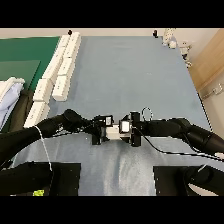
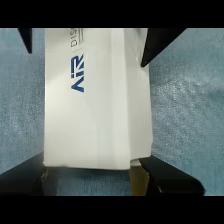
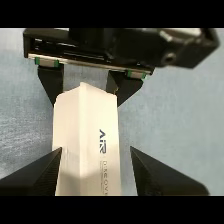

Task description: Fold the box.

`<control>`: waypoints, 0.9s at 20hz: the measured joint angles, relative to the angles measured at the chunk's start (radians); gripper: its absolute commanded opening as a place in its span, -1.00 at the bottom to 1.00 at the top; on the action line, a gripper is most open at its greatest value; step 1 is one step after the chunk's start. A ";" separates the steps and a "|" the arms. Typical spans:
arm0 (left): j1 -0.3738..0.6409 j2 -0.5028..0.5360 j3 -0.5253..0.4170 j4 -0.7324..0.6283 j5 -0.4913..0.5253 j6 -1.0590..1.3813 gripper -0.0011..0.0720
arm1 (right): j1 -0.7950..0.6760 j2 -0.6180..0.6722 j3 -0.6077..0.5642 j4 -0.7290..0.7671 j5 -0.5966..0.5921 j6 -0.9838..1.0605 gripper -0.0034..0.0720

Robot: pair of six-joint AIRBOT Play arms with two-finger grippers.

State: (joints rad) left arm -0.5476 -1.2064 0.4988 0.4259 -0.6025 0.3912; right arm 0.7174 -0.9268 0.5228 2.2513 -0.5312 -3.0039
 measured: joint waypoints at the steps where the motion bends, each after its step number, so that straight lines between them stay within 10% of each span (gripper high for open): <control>1: 0.000 0.000 0.000 0.000 0.000 0.000 0.31 | 0.000 0.000 0.004 -0.001 0.001 0.000 0.82; 18: 0.000 0.000 0.000 0.000 0.000 0.001 0.31 | 0.002 0.002 0.018 -0.034 0.075 0.000 0.51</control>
State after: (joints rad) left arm -0.5480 -1.2064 0.4988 0.4259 -0.6025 0.3923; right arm 0.7189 -0.9249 0.5404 2.2173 -0.4564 -3.0039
